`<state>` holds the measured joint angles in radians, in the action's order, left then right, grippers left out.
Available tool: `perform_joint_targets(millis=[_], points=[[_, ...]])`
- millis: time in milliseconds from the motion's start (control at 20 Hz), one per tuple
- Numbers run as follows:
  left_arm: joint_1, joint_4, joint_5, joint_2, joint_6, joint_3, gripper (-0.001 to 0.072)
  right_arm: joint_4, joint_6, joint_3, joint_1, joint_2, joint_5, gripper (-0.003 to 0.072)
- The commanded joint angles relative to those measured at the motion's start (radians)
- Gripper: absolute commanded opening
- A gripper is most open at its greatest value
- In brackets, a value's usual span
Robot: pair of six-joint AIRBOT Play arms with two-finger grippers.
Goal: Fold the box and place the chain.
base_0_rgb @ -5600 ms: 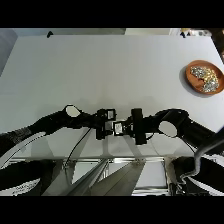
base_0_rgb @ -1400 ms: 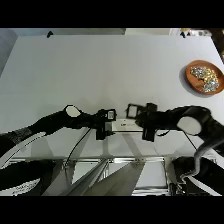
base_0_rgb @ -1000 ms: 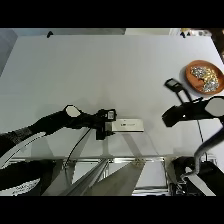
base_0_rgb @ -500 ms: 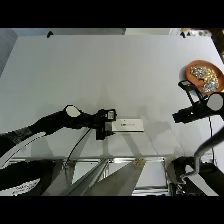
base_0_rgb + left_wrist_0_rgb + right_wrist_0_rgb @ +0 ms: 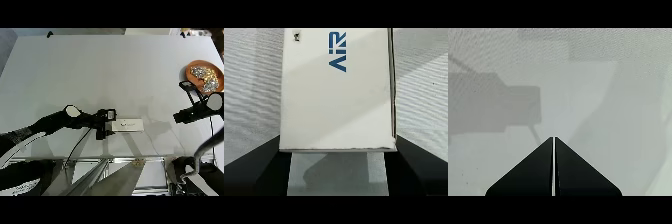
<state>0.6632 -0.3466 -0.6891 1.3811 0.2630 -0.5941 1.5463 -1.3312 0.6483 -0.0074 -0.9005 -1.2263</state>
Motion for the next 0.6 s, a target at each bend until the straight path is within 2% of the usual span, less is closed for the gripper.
perform_joint_targets(millis=[0,50,100,150,300,450,550], points=[[-0.001,0.006,-0.018,-0.001,0.0,0.0,0.0311,0.002,0.0,0.0,-0.001,0.0,-0.001,0.0028],[-0.001,0.021,-0.02,-0.001,0.0,0.0,0.0309,0.002,0.0,0.0,-0.001,0.0,-0.001,0.0028],[-0.001,0.023,-0.018,-0.002,-0.001,0.0,0.0232,0.002,0.0,0.0,-0.001,0.0,-0.001,0.0028],[-0.003,0.018,-0.017,-0.007,-0.001,0.0,0.0,0.002,0.0,0.0,-0.001,0.0,-0.001,0.0028],[-0.005,-0.008,0.009,-0.07,-0.055,0.0,0.0006,0.002,0.0,0.0,-0.001,0.0,-0.001,0.0028],[-0.035,-0.191,0.093,-0.223,-0.287,0.0,0.0006,0.002,0.0,0.0,-0.001,0.0,-0.001,0.0028],[-0.115,-0.317,0.096,-0.35,-0.496,0.0,0.0005,0.002,0.0,0.0,-0.001,0.0,-0.001,0.0028]])
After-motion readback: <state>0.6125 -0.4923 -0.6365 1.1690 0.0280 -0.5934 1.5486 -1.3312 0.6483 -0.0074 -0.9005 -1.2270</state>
